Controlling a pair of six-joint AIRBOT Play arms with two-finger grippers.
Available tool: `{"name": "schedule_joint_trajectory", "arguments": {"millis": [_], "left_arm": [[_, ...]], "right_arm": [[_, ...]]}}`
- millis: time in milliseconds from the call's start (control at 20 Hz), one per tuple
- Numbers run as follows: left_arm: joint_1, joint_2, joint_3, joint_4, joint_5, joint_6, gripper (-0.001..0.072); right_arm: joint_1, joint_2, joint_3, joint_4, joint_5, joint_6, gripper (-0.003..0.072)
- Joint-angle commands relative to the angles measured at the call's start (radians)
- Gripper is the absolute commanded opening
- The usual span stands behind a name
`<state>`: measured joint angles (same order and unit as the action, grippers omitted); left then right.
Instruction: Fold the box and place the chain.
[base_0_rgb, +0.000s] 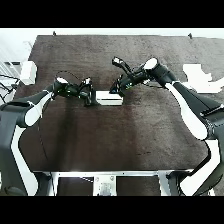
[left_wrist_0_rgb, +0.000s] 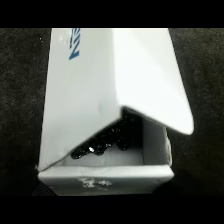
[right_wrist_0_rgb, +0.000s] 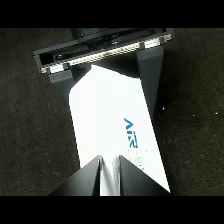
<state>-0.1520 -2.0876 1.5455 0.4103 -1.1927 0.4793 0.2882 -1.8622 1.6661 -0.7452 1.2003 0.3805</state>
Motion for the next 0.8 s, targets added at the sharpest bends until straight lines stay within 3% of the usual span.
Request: {"name": "schedule_joint_trajectory", "arguments": {"millis": [0, 750], "left_arm": [[0.000, 0.000, 0.000, 0.000, 0.000, 0.000, 0.0408], [0.000, 0.000, 0.000, 0.000, 0.000, 0.000, 0.0408]], "right_arm": [[0.000, -0.001, 0.001, -0.001, -0.030, 0.000, 0.0131], [0.020, -0.002, -0.034, -0.034, -0.041, 0.000, 0.0108]]}}
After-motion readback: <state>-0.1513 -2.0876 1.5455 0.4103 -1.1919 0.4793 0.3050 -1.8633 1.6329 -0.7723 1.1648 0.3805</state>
